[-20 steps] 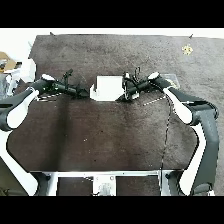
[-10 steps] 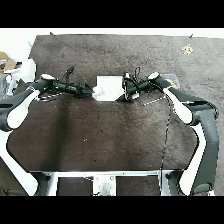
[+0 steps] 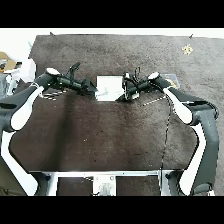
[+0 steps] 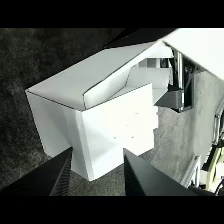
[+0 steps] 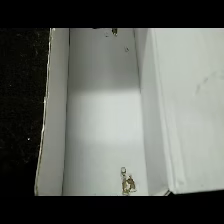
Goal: Fold the box and place the chain.
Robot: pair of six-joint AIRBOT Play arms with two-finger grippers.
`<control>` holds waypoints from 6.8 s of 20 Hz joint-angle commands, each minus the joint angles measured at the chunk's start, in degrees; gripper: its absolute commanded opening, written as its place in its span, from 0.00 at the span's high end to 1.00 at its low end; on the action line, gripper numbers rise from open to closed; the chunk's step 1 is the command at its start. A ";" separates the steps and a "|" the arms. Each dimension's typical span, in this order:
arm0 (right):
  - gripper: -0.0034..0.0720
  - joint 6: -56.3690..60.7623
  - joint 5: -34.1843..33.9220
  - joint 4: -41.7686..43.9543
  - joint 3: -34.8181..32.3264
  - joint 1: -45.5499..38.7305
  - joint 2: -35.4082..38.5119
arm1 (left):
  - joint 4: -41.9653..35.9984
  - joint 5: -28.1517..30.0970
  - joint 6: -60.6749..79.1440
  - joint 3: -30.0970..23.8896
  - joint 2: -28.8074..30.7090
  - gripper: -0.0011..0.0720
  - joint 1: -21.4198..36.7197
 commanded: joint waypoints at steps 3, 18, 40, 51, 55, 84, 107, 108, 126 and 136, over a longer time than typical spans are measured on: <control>0.36 0.02 0.04 0.00 -0.02 0.04 -0.02 | 4.70 0.90 -4.17 1.75 0.02 0.50 -1.77; 0.36 0.02 0.02 0.02 -0.02 0.04 -0.02 | 19.28 4.42 -18.95 7.15 0.02 0.50 -6.82; 0.36 0.02 0.02 0.00 -0.02 0.04 -0.02 | 64.54 -9.70 -51.93 29.16 -9.11 0.51 -22.53; 0.36 0.02 0.02 0.00 -0.02 0.04 -0.02 | 66.77 -7.93 -52.30 29.16 -10.38 0.66 -23.06; 0.36 0.02 0.04 0.00 -0.04 0.04 -0.02 | 67.06 -6.97 -53.37 29.14 -10.51 0.78 -23.50; 0.36 0.02 0.02 0.00 -0.02 0.04 -0.02 | 64.76 -4.92 -24.28 29.18 4.92 0.33 -23.71; 0.36 0.02 0.02 0.00 -0.02 0.07 -0.02 | -1.03 -5.38 67.82 3.15 2.51 0.33 6.40; 0.36 0.02 0.02 0.00 -0.02 0.04 -0.02 | -2.34 -6.19 68.89 3.15 0.83 0.33 6.40; 0.36 0.02 0.02 0.00 -0.02 0.04 -0.02 | -9.73 -3.58 83.10 5.90 -10.84 0.02 5.77; 0.36 0.02 0.02 0.02 -0.02 0.07 -0.02 | -5.05 -9.79 82.62 10.03 -13.00 0.03 2.69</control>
